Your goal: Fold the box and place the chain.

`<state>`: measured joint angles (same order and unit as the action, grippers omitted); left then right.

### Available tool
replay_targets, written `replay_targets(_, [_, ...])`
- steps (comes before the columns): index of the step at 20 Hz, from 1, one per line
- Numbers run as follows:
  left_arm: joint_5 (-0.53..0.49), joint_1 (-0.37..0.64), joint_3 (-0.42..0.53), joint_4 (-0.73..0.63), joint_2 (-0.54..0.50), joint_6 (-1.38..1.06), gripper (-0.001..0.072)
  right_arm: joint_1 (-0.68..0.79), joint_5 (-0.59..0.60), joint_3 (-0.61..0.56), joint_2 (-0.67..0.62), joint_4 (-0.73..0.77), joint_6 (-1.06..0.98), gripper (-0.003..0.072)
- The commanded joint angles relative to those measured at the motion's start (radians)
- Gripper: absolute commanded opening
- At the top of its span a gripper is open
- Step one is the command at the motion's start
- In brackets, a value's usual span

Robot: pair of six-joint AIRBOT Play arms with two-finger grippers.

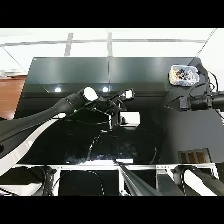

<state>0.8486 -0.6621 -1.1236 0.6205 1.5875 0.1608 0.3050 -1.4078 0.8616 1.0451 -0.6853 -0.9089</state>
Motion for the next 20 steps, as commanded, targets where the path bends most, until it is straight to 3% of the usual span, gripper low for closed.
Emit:
replay_targets(1, [0.000, -0.001, -0.001, 0.029, 0.001, 0.000, 0.0698, 0.000, 0.003, 0.001, 0.000, 0.000, 0.000, 0.0012])
replay_targets(7, [-0.012, -0.008, -0.001, 0.127, 0.001, 0.000, 0.0698, 0.000, 0.014, 0.001, 0.000, 0.000, 0.000, 0.0012])
replay_targets(10, [-0.095, -0.041, -0.002, 0.154, 0.020, 0.038, 0.0698, 0.000, 0.024, 0.000, 0.000, 0.000, 0.000, 0.0012])
replay_targets(15, [-0.108, -0.101, -0.061, 0.262, 0.062, 0.158, 0.0680, 0.000, 0.054, -0.008, 0.000, 0.000, 0.000, 0.0012])
replay_targets(17, [-0.068, -0.105, -0.094, 0.374, 0.061, 0.209, 0.0296, 0.000, 0.060, -0.008, 0.000, 0.000, 0.000, 0.0012])
replay_targets(20, [0.006, -0.047, -0.176, 0.656, 0.045, 0.562, 0.0279, 0.000, 0.070, -0.008, 0.000, 0.000, 0.000, 0.0012])
